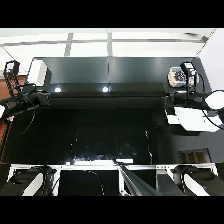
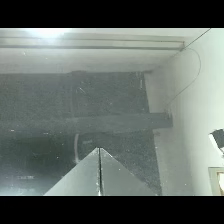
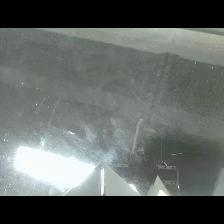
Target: Fold the box and place the chain.
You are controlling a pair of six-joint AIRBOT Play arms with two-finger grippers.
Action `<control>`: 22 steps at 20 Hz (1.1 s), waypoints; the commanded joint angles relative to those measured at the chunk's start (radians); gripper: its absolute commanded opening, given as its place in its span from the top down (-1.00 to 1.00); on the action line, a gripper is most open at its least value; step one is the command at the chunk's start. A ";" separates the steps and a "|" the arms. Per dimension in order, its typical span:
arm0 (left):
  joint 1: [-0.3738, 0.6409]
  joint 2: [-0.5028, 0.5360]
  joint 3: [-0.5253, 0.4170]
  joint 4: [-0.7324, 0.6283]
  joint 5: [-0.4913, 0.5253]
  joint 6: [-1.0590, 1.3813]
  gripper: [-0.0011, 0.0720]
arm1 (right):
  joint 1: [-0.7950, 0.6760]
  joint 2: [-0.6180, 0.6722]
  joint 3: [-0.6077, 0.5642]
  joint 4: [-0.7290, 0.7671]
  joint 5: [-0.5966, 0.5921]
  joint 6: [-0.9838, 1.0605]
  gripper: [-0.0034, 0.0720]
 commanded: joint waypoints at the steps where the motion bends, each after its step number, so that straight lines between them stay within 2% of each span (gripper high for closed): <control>1: 0.001 -0.001 0.000 0.000 0.000 0.000 0.89 | 0.000 0.000 0.000 0.000 0.000 0.000 0.88; 13: 0.001 -0.001 0.000 -0.001 0.002 0.000 0.89 | 0.001 0.000 0.000 0.000 0.000 0.000 0.88; 15: 0.001 -0.001 0.000 0.000 0.054 0.000 0.89 | 0.001 0.000 0.000 0.013 -0.003 0.000 0.88; 19: 0.001 -0.015 0.000 0.000 0.082 0.000 0.89 | 0.001 -0.001 0.000 0.145 -0.123 0.000 0.88; 20: 0.000 -0.023 0.000 -0.001 0.069 -0.010 0.89 | 0.001 -0.003 0.000 0.138 -0.161 0.000 0.75; 21: -0.006 -0.031 0.000 -0.003 0.058 -0.011 0.78 | 0.001 -0.009 0.000 0.121 -0.188 0.000 -0.18; 22: -0.017 -0.043 0.000 -0.003 0.050 -0.011 -0.17 | 0.000 -0.018 0.000 0.109 -0.188 0.005 -1.00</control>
